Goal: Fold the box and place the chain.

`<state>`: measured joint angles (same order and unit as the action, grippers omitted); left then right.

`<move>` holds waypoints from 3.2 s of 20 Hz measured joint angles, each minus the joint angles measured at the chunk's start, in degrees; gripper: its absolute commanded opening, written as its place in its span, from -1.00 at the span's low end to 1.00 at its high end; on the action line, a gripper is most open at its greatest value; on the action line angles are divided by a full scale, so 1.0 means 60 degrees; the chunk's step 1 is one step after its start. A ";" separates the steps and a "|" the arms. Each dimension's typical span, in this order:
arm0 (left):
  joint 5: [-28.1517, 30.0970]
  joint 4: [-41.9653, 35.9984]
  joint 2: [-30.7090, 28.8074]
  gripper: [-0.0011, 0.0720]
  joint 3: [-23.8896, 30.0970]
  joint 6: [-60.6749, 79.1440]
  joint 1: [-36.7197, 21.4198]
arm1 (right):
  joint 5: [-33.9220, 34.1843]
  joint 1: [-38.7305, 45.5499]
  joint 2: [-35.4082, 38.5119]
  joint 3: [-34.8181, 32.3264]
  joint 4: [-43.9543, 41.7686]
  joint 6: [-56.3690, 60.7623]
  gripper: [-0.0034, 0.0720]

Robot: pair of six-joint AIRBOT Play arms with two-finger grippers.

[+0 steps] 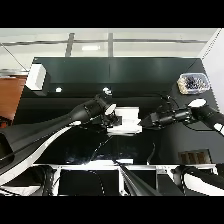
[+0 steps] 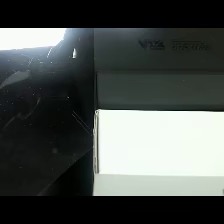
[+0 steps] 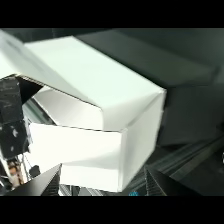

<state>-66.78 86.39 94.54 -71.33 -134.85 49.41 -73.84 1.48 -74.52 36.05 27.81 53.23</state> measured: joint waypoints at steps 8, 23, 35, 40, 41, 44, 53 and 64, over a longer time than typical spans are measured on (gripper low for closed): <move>-0.0204 -0.0317 0.0022 -0.89 -0.0004 0.0015 -0.0251 | 0.1381 -0.1366 0.0011 0.0484 0.0532 0.1133 0.62; -0.0466 -0.0270 -0.0007 -0.89 -0.0532 0.0350 -0.0317 | 0.2459 -0.3257 0.0302 0.1475 0.3705 0.4379 0.34; -0.0404 -0.0302 -0.0007 -0.89 -0.0546 0.0521 -0.0317 | 0.2736 -0.5187 0.0219 0.2310 0.7056 0.9184 -0.03; -0.0430 -0.0302 -0.0007 -0.89 -0.0546 0.0517 -0.0317 | 0.2590 -0.5482 0.0189 0.2422 0.7512 1.0112 -0.13; -0.0430 -0.0302 -0.0007 -0.89 -0.0546 0.0517 -0.0317 | 0.2554 -0.5537 0.0182 0.2437 0.7544 1.0185 -0.13; -0.0415 -0.0302 -0.0007 -0.89 -0.0546 0.0514 -0.0317 | 0.2401 -0.5759 0.0146 0.2514 0.7814 1.0437 -0.13; -0.0401 -0.0310 -0.0007 -0.89 -0.0546 0.0495 -0.0317 | 0.1632 -0.6076 -0.0448 0.3038 0.8612 1.0961 -0.29; -0.0361 -0.0346 -0.0007 -0.89 -0.0546 0.0510 -0.0317 | 0.1020 -0.6094 -0.1060 0.3399 0.8834 1.1183 -0.60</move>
<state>-68.95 84.31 94.50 -74.61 -131.79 47.51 -67.72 -35.09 -80.88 56.45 80.82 120.33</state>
